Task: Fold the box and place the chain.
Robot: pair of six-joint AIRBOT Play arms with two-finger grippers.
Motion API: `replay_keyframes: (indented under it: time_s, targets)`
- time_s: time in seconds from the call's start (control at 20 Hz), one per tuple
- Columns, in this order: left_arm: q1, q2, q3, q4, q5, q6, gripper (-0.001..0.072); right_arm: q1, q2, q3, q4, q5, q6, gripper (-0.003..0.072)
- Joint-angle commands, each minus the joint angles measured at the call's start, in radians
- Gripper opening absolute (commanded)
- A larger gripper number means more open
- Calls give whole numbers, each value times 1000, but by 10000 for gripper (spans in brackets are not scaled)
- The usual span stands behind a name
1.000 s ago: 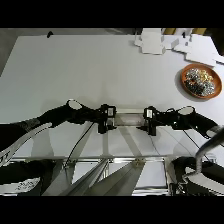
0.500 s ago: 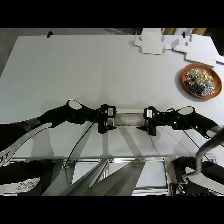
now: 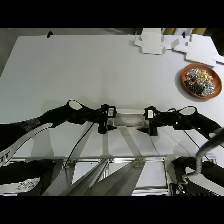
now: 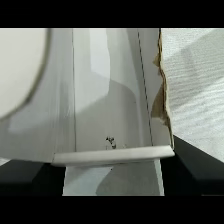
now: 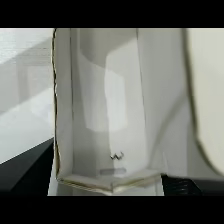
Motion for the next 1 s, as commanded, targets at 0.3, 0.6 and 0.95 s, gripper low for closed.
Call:
replay_keyframes:
  time_s: [0.3,0.6,0.95]
  targets:
    - [0,0,-1,0,-2,-1,152,-214,264,0,-191,142,168,698]
    - [0,0,-1,0,-2,-1,152,-227,320,0,-194,223,340,610]
    - [0,0,-1,0,-2,-1,152,-77,328,0,-103,291,333,19]
